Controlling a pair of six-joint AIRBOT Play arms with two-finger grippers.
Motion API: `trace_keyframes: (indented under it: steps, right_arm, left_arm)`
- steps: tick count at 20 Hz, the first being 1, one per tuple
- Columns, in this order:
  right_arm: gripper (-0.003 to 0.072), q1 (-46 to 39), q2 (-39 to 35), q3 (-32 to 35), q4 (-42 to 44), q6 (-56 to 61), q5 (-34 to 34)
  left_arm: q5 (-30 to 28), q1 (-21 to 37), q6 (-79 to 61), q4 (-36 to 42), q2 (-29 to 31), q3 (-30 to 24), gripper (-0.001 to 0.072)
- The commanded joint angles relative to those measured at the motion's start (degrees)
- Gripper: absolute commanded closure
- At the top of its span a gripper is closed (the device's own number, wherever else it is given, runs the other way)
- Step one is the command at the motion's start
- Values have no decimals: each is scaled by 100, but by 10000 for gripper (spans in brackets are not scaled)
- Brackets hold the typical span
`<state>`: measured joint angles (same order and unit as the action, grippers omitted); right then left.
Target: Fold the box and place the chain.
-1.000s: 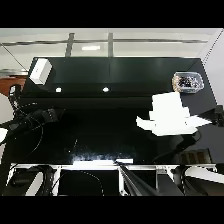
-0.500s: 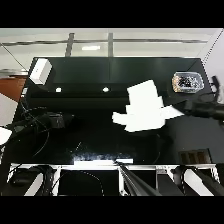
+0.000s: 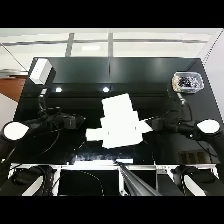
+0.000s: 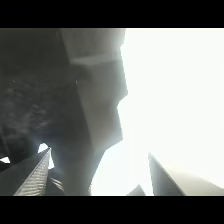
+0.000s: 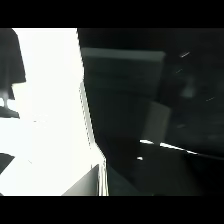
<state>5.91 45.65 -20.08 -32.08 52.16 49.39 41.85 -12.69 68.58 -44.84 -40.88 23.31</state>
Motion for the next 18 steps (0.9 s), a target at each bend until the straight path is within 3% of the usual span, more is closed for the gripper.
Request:
trace_keyframes:
  steps: [1, 5, 11, 18]
  right_arm:
    - [643, 772, -55, 188, 13, -205, -468]
    - [643, 962, -55, 188, 17, -181, -525]
    - [643, 962, -55, 188, 55, -181, -538]
    - [643, 962, -55, 188, 52, -181, -601]
  left_arm:
    - [131, -103, -358, 708, -894, 39, 11]
    - [1392, 234, -1429, 1082, -2267, 479, 11]
    - [2542, 389, -3849, 3071, -3648, 686, 11]
    - [2761, -267, -4232, 2614, -4435, 1255, 18]
